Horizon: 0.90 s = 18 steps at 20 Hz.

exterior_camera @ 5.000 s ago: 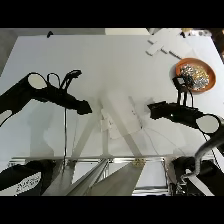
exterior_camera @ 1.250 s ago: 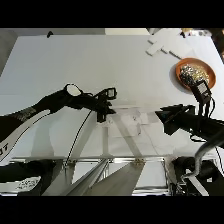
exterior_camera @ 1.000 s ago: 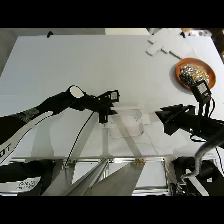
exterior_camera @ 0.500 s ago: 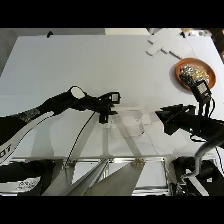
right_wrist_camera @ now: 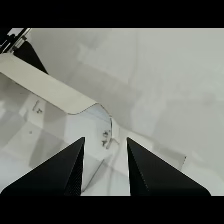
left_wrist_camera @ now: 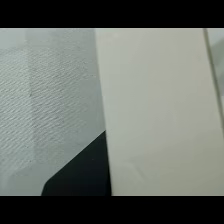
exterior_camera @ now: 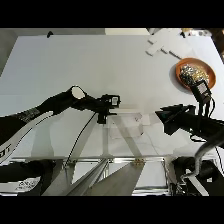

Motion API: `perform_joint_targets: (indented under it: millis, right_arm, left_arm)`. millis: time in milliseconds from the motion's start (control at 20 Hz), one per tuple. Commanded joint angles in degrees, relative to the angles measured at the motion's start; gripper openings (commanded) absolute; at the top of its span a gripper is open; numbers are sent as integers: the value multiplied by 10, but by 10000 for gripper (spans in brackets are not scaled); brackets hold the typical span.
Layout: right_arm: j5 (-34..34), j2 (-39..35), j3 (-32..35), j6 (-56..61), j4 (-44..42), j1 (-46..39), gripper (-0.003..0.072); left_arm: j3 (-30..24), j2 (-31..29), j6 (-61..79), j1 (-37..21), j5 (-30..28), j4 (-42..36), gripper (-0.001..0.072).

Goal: Fold the box and place the chain.

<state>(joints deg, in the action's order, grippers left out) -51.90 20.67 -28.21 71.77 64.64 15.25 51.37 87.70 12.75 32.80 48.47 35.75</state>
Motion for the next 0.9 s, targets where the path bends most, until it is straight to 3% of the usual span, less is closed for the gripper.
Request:
perform_joint_targets:
  millis: [0,350,850]
  right_arm:
    - [0,0,0,0,0,0,302]
    - [0,0,0,0,-1,0,301]
    - [-26,0,0,0,-1,0,301]
  left_arm:
    - [19,0,1,0,20,19,6]
    - [32,14,-8,0,20,59,6]
    - [32,15,-8,1,19,51,11]
